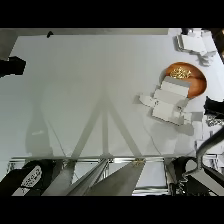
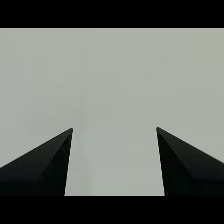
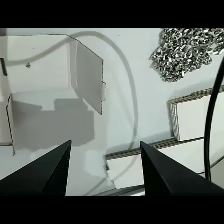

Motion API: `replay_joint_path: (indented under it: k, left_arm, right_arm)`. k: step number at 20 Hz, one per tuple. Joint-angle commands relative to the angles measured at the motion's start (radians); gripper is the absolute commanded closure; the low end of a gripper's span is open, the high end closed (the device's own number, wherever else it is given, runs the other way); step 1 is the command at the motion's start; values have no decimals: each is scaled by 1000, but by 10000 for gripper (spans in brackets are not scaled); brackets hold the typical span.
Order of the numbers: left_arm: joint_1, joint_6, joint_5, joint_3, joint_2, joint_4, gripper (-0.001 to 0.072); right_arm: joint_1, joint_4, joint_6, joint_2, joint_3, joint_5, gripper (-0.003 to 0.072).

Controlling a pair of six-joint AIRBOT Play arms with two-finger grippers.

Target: Fold the box and place the chain.

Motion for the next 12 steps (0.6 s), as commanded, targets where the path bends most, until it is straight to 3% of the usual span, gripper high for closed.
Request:
replay_joint_path:
  k: [1, 7, 9, 12]
  left_arm:
    - [-1, 0, 0, 1, -1, 0, 143]
    - [-1, 0, 0, 1, -1, 0, 143]
    - [-1, 0, 0, 1, -1, 0, 143]
    - [-1, 0, 0, 1, -1, 0, 143]
  right_arm:
    - [-64, 27, -63, -4, -51, -50, 182]
    - [-71, 125, -92, -4, -182, -276, 188]
    - [-71, 150, -93, -10, -186, -348, 235]
    - [-71, 167, -94, -82, -186, -356, 238]
